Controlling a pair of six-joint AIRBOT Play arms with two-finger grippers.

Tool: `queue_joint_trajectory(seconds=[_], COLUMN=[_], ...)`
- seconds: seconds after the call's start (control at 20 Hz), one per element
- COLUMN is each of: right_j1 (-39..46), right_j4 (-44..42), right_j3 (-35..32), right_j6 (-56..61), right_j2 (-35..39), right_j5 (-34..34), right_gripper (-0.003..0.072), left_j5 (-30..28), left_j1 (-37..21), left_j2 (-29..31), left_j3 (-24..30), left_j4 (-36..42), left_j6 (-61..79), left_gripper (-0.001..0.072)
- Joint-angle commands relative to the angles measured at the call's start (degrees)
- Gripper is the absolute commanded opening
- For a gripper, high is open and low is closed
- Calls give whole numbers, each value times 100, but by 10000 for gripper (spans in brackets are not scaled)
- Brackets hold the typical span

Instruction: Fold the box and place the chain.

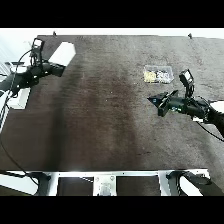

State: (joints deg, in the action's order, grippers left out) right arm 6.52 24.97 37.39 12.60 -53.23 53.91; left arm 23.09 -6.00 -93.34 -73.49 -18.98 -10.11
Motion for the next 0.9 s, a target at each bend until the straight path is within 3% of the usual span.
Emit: queue_joint_trajectory(seconds=[0.0,0.35,0.85], right_j1=[-2,-2,-2], right_j4=[-87,-105,-256], right_j3=[-2,-4,-4], right_j6=[48,50,52], right_j2=[-4,-4,-4], right_j5=[4,4,7], right_gripper=[18,18,18], left_j5=[-1178,-1331,-1600], left_j1=[-302,-577,-619], left_j2=[-229,-925,-1353], left_j3=[109,66,52], left_j4=[-26,-44,-33], left_j6=[-302,-293,-94], left_gripper=[17,17,19])
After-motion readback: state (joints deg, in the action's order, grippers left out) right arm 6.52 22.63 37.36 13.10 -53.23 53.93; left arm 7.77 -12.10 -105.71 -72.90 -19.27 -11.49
